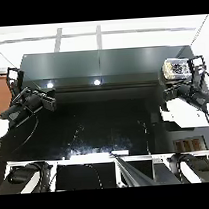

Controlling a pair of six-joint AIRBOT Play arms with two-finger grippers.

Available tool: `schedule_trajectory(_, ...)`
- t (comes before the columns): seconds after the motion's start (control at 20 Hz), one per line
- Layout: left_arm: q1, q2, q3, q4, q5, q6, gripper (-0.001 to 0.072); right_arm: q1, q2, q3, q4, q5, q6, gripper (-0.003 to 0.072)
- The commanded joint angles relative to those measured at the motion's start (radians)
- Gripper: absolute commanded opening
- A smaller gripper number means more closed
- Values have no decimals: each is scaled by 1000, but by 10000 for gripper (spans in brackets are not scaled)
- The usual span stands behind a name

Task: Fold the box and place the chain.

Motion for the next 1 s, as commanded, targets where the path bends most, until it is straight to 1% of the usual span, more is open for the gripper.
schedule_trajectory(0.0, 0, 1, 0, 0, 0, 0, 26, 0, 1, 0, 0, 0, 0, 13)
schedule_trajectory(0.8, 0, 1, 0, -2, 1, 0, 26, 0, 1, 0, 2, 0, 0, 13)
schedule_trajectory(0.95, 0, 1, 0, -3, 1, 0, 26, 1, 1, 0, 67, 0, 0, 13)
